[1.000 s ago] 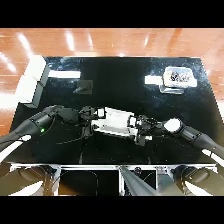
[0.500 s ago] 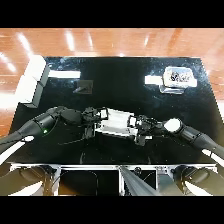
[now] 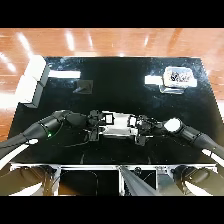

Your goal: Fold the box and place the chain.

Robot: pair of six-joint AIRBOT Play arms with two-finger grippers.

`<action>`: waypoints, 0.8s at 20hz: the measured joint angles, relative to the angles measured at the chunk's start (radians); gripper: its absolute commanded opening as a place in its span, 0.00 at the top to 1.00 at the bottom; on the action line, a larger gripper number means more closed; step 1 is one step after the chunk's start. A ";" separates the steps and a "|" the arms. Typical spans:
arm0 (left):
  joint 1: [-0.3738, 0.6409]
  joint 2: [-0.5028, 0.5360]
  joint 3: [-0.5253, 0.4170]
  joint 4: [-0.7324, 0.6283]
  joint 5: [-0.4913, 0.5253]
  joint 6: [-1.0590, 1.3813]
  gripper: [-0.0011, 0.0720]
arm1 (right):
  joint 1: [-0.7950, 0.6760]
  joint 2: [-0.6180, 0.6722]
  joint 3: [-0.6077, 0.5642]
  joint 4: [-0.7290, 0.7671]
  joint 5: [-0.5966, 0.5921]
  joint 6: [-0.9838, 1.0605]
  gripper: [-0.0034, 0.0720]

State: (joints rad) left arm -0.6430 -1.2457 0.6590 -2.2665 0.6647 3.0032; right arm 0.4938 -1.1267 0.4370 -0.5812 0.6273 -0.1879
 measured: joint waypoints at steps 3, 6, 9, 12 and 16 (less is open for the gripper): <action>-0.008 -0.005 0.000 -0.002 -0.024 0.000 0.61 | 0.000 0.000 0.000 0.000 0.000 0.000 0.18; -0.011 -0.006 0.000 -0.003 -0.048 -0.003 0.50 | 0.000 0.000 0.000 0.001 -0.001 0.000 0.18; -0.013 -0.006 0.000 -0.005 -0.054 -0.007 0.31 | 0.000 0.000 0.000 0.003 -0.002 0.000 0.18; -0.013 -0.006 0.000 -0.005 -0.057 -0.008 0.52 | 0.000 0.000 0.000 0.002 -0.001 0.000 0.18; -0.013 -0.006 0.000 -0.003 -0.057 -0.007 0.35 | 0.000 0.000 0.000 0.001 0.002 0.000 0.18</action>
State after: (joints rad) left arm -0.6559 -1.2514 0.6590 -2.2692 0.6075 2.9959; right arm 0.4938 -1.1267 0.4370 -0.5804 0.6289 -0.1879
